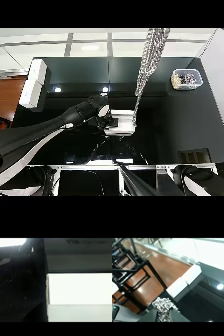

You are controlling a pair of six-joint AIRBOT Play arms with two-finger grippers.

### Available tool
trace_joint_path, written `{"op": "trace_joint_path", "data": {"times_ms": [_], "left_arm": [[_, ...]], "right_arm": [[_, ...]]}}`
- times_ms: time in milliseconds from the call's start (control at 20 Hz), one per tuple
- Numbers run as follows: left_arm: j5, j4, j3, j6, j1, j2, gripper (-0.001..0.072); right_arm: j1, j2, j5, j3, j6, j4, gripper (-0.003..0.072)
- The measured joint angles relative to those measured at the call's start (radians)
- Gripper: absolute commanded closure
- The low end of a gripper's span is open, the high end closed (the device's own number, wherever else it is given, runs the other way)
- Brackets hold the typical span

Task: Fold the box and place the chain.

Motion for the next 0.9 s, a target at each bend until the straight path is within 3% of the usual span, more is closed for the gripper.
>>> {"op": "trace_joint_path", "data": {"times_ms": [250, 500, 900], "left_arm": [[0.000, 0.000, 0.000, 0.000, 0.000, 0.000, 0.0683], [-0.001, 0.000, 0.000, 0.000, 0.000, 0.000, 0.0683], [-0.003, 0.000, 0.000, 0.000, 0.000, 0.000, 0.0683]], "right_arm": [[0.000, 0.000, -0.039, 0.000, -0.021, 0.023, 0.0678], [0.002, -0.007, 0.039, -0.022, -0.019, -0.003, 0.0678], [0.055, -0.008, 0.153, -0.254, 0.010, -0.094, 0.0677]]}}
